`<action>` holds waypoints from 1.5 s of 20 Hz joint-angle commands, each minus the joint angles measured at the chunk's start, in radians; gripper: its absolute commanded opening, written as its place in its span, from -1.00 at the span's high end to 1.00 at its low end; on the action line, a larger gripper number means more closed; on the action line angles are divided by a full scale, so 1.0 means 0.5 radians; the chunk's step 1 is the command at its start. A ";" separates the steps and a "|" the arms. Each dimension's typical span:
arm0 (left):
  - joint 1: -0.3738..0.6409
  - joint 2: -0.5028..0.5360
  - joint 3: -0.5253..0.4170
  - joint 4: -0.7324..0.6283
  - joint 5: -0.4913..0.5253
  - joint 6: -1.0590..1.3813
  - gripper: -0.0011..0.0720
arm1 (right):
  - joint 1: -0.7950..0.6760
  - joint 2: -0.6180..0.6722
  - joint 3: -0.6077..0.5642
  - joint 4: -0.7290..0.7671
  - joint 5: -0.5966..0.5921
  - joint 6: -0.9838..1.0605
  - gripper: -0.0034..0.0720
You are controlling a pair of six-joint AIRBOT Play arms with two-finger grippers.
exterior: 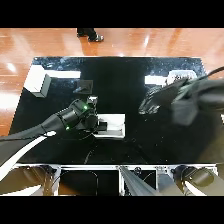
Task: Fold the box and place the chain.
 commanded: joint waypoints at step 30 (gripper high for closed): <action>0.002 0.000 0.001 0.006 0.044 0.000 0.91 | 0.445 -0.778 -0.455 -0.163 -0.525 -0.031 -0.92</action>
